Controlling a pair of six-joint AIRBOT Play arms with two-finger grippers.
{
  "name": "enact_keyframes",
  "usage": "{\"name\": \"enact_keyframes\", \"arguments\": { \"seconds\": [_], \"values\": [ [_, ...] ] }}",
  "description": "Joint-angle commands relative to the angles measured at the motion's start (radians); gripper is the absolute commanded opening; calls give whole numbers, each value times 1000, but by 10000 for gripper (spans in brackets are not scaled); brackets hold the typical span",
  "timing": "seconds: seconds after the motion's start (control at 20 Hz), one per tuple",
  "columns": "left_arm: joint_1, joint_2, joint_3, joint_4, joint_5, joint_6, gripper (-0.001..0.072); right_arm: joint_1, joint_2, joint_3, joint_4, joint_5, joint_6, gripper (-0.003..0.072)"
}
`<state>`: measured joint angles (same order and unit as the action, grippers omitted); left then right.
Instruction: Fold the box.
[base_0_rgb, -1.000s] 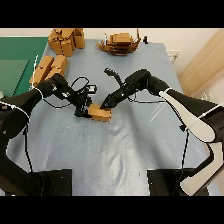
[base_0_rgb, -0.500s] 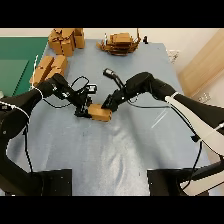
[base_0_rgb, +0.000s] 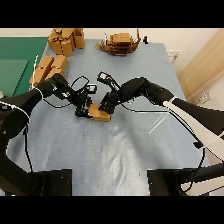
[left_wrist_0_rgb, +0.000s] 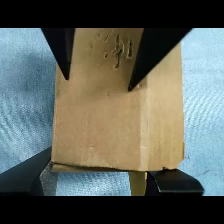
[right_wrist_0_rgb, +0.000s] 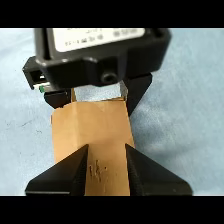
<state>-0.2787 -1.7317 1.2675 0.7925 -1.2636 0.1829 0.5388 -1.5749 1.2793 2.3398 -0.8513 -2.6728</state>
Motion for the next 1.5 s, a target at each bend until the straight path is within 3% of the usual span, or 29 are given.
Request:
{"name": "enact_keyframes", "arguments": {
  "seconds": [0.0,0.2,0.5,0.55,0.65,0.75,0.85,1.15,1.25,1.45],
  "values": [
    [0,-1,0,0,8,-1,343,5,10,2,-7,-31,-63,380],
    [0,-1,0,0,8,-1,343,5,25,2,-10,-76,-84,423],
    [0,-1,0,0,8,-1,343,5,28,2,-46,-85,-84,423],
    [0,-1,0,0,8,-1,343,5,28,2,-50,-69,-83,407],
    [0,-1,0,0,7,-1,343,5,28,2,-52,-51,-84,282],
    [0,-1,0,0,7,-1,343,6,29,2,-51,-48,-80,273],
    [0,-1,0,0,7,-1,343,17,29,2,-74,-57,-79,161],
    [0,-1,0,0,7,-1,343,43,29,2,-169,-40,-10,154],
    [0,-1,0,0,7,-1,343,43,35,2,-182,-37,4,91],
    [0,-1,0,0,7,-1,343,43,51,2,-186,-32,3,90]
  ]
}}
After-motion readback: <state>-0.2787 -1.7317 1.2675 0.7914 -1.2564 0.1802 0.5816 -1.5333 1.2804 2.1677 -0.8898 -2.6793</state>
